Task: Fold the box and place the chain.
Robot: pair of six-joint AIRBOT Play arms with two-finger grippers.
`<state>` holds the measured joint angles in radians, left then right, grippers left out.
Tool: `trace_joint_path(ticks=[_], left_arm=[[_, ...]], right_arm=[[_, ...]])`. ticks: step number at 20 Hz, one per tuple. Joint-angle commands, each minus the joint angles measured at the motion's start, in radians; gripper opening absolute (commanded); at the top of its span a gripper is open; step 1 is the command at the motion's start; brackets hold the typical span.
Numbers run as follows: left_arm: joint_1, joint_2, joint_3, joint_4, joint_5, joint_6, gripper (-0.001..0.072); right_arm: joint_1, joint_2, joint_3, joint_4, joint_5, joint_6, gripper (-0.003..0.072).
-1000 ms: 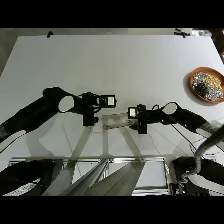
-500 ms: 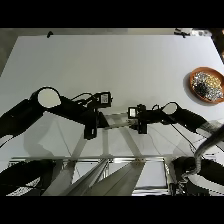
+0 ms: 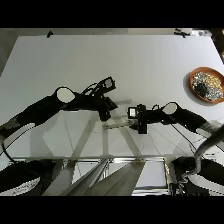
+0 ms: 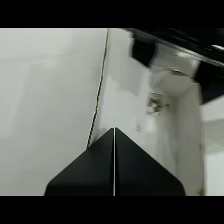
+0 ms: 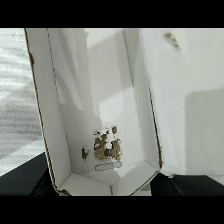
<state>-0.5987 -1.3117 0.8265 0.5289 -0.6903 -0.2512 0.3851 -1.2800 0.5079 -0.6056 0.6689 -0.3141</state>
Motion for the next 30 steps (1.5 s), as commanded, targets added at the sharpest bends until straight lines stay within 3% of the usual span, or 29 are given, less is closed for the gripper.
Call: trace_joint_path(ticks=[1, 6, 8, 13, 17, 21, 26, 30], left_arm=[[0.006, -0.078, 0.038, -0.027, 0.056, 0.037, 0.0002], [0.008, -0.169, 0.143, -0.022, -0.042, 0.006, 0.0001], [0.021, -0.192, 0.15, -0.01, -0.095, -0.035, 0.0001], [0.039, -0.229, 0.15, 0.175, -0.228, -0.215, 0.0002], [0.037, -0.25, 0.15, 0.182, -0.318, -0.229, 0.0003], [0.05, -0.215, 0.15, 0.128, -0.312, -0.229, 0.0004], [0.072, -0.1, 0.15, 0.142, -0.313, -0.228, 0.0004], [0.112, -0.007, 0.15, 0.245, -0.404, -0.283, 0.0004]], right_arm=[[0.001, 0.0, 0.0, 0.0, 0.0, 0.0, 0.0412], [0.001, 0.0, 0.0, 0.0, 0.0, 0.0, 0.0412], [0.001, 0.0, 0.0, 0.0, 0.0, 0.0, 0.0412], [0.001, 0.0, 0.0, 0.0, 0.0, 0.0, 0.0412], [0.001, 0.0, 0.0, 0.0, 0.0, 0.0, 0.0412], [0.001, 0.0, 0.0, 0.0, 0.0, 0.0, 0.0412], [0.001, 0.0, 0.0, 0.0, 0.0, 0.0, 0.0412], [0.001, 0.0, 0.0, 0.0, 0.0, 0.0, 0.0412]])
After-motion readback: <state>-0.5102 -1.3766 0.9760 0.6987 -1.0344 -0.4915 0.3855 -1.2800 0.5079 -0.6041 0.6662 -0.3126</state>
